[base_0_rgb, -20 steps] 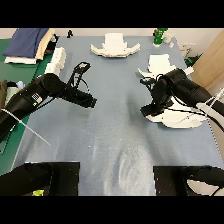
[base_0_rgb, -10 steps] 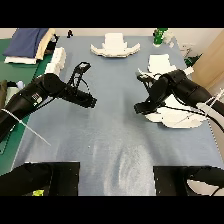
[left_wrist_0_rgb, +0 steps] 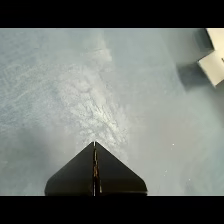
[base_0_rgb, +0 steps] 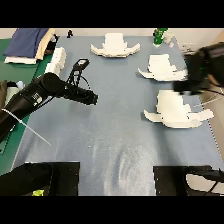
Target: Fold the box.
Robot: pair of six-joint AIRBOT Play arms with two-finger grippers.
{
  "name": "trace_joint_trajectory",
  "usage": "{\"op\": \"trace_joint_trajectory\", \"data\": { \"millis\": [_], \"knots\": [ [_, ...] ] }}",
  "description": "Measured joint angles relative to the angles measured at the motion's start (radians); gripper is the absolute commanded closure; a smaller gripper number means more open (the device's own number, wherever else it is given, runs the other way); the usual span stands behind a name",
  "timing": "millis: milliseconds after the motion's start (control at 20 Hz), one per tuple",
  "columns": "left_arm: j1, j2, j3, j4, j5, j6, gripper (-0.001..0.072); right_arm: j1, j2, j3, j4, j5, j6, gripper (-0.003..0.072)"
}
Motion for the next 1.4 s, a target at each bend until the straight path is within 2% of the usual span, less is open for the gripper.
{"op": "trace_joint_trajectory", "data": {
  "millis": [150,400,550,850,1000,1050,1100,1150,1200,1300,1400],
  "knots": [
    [0.000,-0.002,0.000,-0.029,0.026,0.000,0.0691,-0.261,-0.013,-0.025,-0.007,-0.018,-0.048,0.0259],
    [0.000,-0.004,0.000,-0.077,0.043,0.000,0.0693,-0.574,-0.092,-0.032,0.188,0.037,-0.233,0.0259],
    [0.000,-0.005,0.000,-0.091,0.045,0.000,0.0693,-0.660,-0.163,-0.022,0.268,0.049,-0.329,0.0259],
    [0.000,-0.005,0.000,-0.100,0.047,0.000,0.0693,-0.709,-0.285,0.008,0.451,0.019,-0.509,0.0277],
    [0.000,-0.005,0.000,-0.102,0.041,0.000,0.0693,-0.714,-0.309,0.019,0.547,-0.006,-0.591,0.0398],
    [0.000,-0.005,0.000,-0.105,0.036,0.000,0.0693,-0.716,-0.312,0.020,0.570,-0.018,-0.609,0.0398],
    [0.000,-0.005,0.000,-0.107,0.031,0.000,0.0693,-0.716,-0.315,0.021,0.590,-0.030,-0.623,0.0434],
    [0.000,-0.005,0.000,-0.110,0.021,0.000,0.0693,-0.715,-0.317,0.022,0.608,-0.039,-0.635,0.0517],
    [0.000,-0.005,0.000,-0.113,0.012,0.000,0.0693,-0.713,-0.319,0.022,0.624,-0.051,-0.644,0.0539],
    [0.000,-0.005,0.000,-0.117,-0.010,0.000,0.0693,-0.701,-0.321,0.022,0.657,-0.074,-0.667,0.0679],
    [0.000,-0.005,0.000,-0.119,-0.026,0.000,0.0693,-0.677,-0.322,0.022,0.704,-0.102,-0.689,0.0682]
  ]
}}
